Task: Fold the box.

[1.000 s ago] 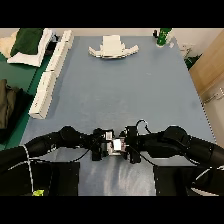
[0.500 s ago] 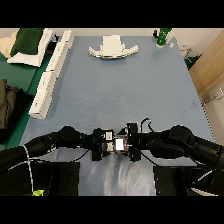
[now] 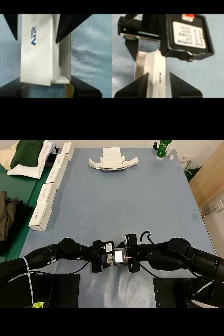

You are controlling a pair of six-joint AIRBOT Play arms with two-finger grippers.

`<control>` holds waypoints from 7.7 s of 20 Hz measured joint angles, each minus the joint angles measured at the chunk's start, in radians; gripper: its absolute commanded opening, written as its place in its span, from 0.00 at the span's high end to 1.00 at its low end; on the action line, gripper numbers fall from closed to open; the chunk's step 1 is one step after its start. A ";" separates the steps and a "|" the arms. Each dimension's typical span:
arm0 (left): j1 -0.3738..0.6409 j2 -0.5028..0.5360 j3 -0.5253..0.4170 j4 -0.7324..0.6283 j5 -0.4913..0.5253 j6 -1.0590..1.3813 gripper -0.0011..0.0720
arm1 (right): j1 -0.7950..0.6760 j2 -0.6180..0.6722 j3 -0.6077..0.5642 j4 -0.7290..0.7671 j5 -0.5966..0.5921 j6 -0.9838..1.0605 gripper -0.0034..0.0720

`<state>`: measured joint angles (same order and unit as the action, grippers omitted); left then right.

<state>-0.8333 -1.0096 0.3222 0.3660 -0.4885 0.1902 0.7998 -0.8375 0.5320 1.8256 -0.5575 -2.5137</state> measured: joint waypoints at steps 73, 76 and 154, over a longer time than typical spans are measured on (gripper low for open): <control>-0.001 0.000 0.000 0.001 -0.002 0.001 0.32 | 0.141 0.290 -0.444 0.335 0.548 0.769 0.95; -0.001 0.000 0.000 0.001 -0.002 0.001 0.32 | 0.140 0.312 -0.440 0.301 0.591 0.768 0.95; 0.896 -0.715 1.009 0.703 0.039 -1.251 0.32 | -0.488 -0.526 0.559 -0.187 -0.638 1.103 0.95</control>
<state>0.0631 -1.7241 1.3312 1.0695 -0.4496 -1.0611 0.3122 -1.3632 1.0908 1.6382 -1.1957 -1.4105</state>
